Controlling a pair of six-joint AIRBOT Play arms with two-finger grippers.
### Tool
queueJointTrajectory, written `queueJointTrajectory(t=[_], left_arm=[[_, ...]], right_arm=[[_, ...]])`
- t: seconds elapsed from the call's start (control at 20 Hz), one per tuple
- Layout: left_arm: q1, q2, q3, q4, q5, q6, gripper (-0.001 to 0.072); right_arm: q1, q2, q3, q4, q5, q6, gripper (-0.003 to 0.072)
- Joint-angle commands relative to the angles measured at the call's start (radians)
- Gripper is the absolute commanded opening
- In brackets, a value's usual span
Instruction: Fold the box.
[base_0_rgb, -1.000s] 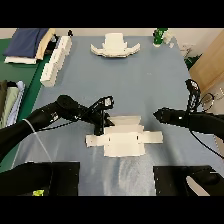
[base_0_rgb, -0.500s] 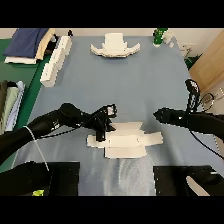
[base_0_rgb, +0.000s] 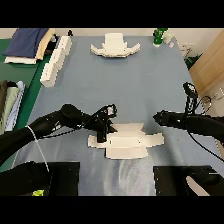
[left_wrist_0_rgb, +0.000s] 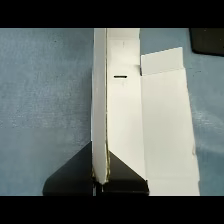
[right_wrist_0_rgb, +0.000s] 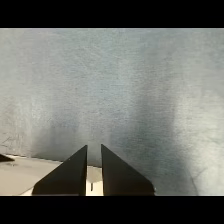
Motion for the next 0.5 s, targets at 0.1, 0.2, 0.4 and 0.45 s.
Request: queueJointTrajectory(t=[0.1, 0.2, 0.4, 0.45], left_arm=[[0.000, -0.001, -0.001, 0.008, -0.056, -0.039, 0.0011], [0.000, -0.001, -0.001, 0.008, -0.055, -0.038, 0.0011], [0.001, -0.001, 0.001, 0.008, -0.027, -0.038, 0.0011], [0.001, -0.001, 0.001, 0.008, -0.028, -0.037, 0.0011]], right_arm=[[0.001, 0.001, -0.002, 0.001, -0.005, -0.008, 0.0091], [0.001, 0.001, -0.001, 0.002, -0.023, -0.027, 0.0076], [0.001, 0.001, -0.001, 0.003, -0.079, -0.032, 0.0005], [0.001, 0.001, -0.001, 0.011, -0.112, -0.042, 0.0005]])
